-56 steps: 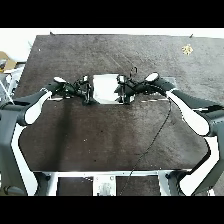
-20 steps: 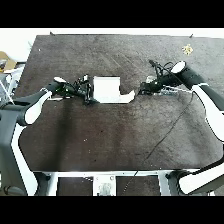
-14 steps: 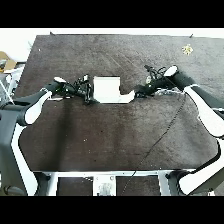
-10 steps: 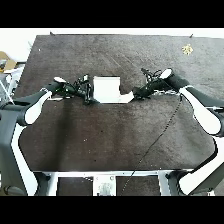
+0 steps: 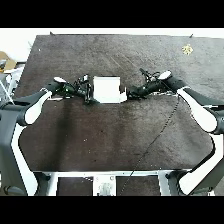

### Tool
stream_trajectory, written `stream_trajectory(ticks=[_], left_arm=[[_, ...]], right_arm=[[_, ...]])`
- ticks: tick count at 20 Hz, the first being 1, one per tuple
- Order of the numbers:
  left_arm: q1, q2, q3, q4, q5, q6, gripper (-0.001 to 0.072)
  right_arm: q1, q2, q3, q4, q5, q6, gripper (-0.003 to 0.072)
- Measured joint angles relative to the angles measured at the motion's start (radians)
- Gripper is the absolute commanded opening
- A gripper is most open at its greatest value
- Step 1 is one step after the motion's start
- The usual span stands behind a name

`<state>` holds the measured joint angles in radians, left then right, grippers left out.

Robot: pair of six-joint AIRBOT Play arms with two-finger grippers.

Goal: Fold the box and place the chain.

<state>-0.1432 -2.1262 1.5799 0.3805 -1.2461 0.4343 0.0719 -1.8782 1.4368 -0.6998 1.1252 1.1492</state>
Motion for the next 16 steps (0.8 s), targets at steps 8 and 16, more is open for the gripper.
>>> stream_trajectory(ticks=[8,16], left_arm=[[0.0,0.0,0.0,0.001,0.0,0.0,0.0164],[0.0,0.0,0.0,0.0,0.0,0.0,0.0164]], right_arm=[[0.006,0.006,0.0,0.105,0.023,-0.047,0.054],[0.018,0.006,0.0,0.214,0.071,-0.07,0.0538]])
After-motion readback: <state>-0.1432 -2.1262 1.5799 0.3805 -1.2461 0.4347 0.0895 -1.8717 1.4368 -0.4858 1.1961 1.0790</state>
